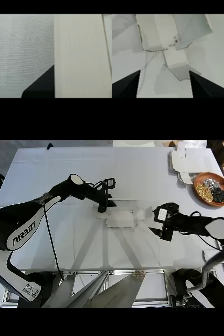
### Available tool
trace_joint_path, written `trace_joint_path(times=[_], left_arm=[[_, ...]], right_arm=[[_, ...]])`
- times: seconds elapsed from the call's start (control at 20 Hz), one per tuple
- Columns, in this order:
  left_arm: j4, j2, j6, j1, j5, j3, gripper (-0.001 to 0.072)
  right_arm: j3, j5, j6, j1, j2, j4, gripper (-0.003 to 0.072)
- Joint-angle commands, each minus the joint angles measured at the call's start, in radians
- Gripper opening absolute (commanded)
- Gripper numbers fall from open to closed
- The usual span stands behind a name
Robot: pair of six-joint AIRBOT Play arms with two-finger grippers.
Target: Fold the box and place the chain.
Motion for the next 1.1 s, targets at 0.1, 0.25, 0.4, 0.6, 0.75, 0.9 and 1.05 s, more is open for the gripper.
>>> trace_joint_path(times=[0.1,0.25,0.4,0.6,0.75,0.9,1.05], left_arm=[[0.000,-0.001,0.000,-0.001,0.001,0.000,0.0016],[0.000,-0.001,0.000,-0.002,0.000,0.000,0.0016],[0.000,-0.001,0.000,-0.001,0.000,0.000,0.0016],[0.000,-0.001,0.000,-0.001,0.001,0.000,0.0016],[0.000,-0.001,0.000,-0.001,0.000,0.000,0.0016],[0.000,-0.001,0.000,-0.001,0.000,0.000,0.0016],[0.000,-0.001,0.000,-0.001,0.000,0.000,0.0016]], right_arm=[[-0.034,-0.051,-0.085,0.023,-0.162,0.003,0.0686],[-0.034,-0.061,-0.089,0.023,-0.191,0.016,0.0686],[-0.034,-0.233,-0.089,0.023,-0.193,0.163,0.0686],[-0.045,-0.300,-0.201,0.023,-0.231,0.211,0.0686],[-0.074,-0.281,-0.348,0.023,-0.315,0.336,0.0686],[-0.078,-0.290,-0.432,0.023,-0.397,0.399,0.0686],[-0.078,-0.317,-0.460,0.023,-0.439,0.433,0.0686]])
